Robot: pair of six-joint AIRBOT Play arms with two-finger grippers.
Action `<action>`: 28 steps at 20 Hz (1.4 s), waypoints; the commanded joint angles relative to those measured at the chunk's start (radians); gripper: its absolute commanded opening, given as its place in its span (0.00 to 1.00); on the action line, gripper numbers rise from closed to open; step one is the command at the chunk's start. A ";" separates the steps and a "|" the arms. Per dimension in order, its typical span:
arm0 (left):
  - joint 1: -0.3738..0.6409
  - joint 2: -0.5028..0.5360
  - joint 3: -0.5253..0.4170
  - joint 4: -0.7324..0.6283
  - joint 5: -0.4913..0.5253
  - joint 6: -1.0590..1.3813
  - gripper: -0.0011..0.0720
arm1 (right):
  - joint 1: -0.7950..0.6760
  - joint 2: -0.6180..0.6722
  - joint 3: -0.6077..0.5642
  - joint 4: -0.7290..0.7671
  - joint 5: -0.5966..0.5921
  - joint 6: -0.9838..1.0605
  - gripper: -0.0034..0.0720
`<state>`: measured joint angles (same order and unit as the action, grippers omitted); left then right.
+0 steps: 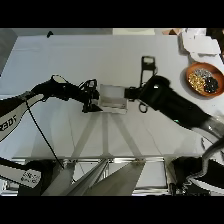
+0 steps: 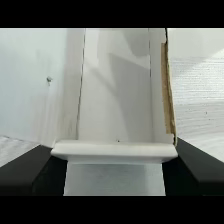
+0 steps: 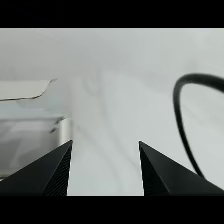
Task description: Fold the box and place the chain.
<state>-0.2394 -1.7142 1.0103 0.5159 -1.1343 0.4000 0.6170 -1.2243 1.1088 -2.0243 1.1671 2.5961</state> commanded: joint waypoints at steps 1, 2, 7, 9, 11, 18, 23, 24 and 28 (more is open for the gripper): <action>0.001 -0.001 0.000 0.000 0.001 0.000 0.49 | -0.014 0.124 0.001 -0.308 0.178 -0.080 0.65; 0.001 -0.001 0.000 0.000 0.001 0.000 0.49 | -0.044 0.143 0.001 -0.366 0.219 -0.137 0.65; 0.001 -0.001 0.000 0.000 0.000 0.000 0.49 | -0.350 0.158 0.000 -0.360 0.156 -0.325 0.65; 0.001 -0.001 0.000 0.000 0.001 0.000 0.49 | -0.494 0.158 0.000 -0.306 0.061 -0.355 0.65; 0.001 -0.001 0.000 0.000 0.000 0.000 0.49 | -0.649 0.150 0.000 -0.186 -0.042 -0.356 0.65; 0.001 -0.001 0.000 0.000 0.000 0.000 0.49 | -1.122 -0.038 0.001 0.265 -0.300 -0.689 0.82; 0.001 -0.001 0.000 0.000 0.001 0.000 0.49 | -1.209 -0.213 0.001 0.352 -0.485 -0.698 0.83; 0.001 -0.001 0.000 0.000 0.000 0.000 0.49 | -1.204 -0.246 0.002 0.362 -0.529 -0.693 0.83; 0.001 -0.001 0.000 0.000 0.001 0.000 0.49 | -1.200 -0.409 0.084 0.455 -0.504 -0.688 0.83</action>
<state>-0.2394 -1.7142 1.0103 0.5163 -1.1339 0.4000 -0.5755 -1.5288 1.1469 -1.6531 0.6838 1.9175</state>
